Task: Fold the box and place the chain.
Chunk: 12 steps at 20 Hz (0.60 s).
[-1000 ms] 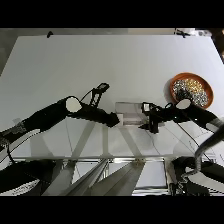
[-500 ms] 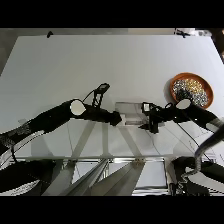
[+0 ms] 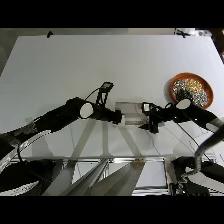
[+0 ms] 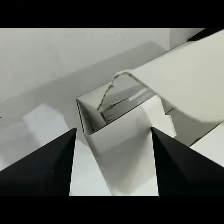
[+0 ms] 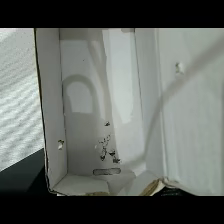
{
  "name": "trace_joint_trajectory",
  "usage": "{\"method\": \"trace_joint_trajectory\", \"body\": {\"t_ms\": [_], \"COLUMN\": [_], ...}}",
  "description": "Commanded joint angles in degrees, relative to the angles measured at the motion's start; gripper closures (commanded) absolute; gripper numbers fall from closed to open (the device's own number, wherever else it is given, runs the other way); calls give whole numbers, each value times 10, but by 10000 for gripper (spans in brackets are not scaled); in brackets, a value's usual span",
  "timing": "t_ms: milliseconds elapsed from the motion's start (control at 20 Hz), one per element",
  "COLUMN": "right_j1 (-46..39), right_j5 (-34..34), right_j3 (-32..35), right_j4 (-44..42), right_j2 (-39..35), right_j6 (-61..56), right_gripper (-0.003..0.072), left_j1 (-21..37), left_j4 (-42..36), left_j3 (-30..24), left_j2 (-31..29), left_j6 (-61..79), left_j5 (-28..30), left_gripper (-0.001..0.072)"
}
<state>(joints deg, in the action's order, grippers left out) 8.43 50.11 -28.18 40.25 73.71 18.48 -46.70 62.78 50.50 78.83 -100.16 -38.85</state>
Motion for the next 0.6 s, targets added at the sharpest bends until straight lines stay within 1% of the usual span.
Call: {"method": "trace_joint_trajectory", "body": {"t_ms": [0, 200, 350, 550], "right_j1": [0, 0, 0, 0], "right_j5": [0, 0, 0, 0], "right_j3": [0, 0, 0, 0], "right_j4": [0, 0, 0, 0], "right_j2": [0, 0, 0, 0], "right_j6": [0, 0, 0, 0], "right_gripper": [272, 272, 272, 272], "left_j1": [-14, -17, -24, -37], "left_j4": [32, 71, 100, 104], "left_j3": [35, 68, 71, 74], "left_j2": [30, 36, 39, 53], "left_j6": [-34, -73, -113, -143], "left_j5": [-32, -46, -64, -89], "left_gripper": [219, 219, 219, 220]}}
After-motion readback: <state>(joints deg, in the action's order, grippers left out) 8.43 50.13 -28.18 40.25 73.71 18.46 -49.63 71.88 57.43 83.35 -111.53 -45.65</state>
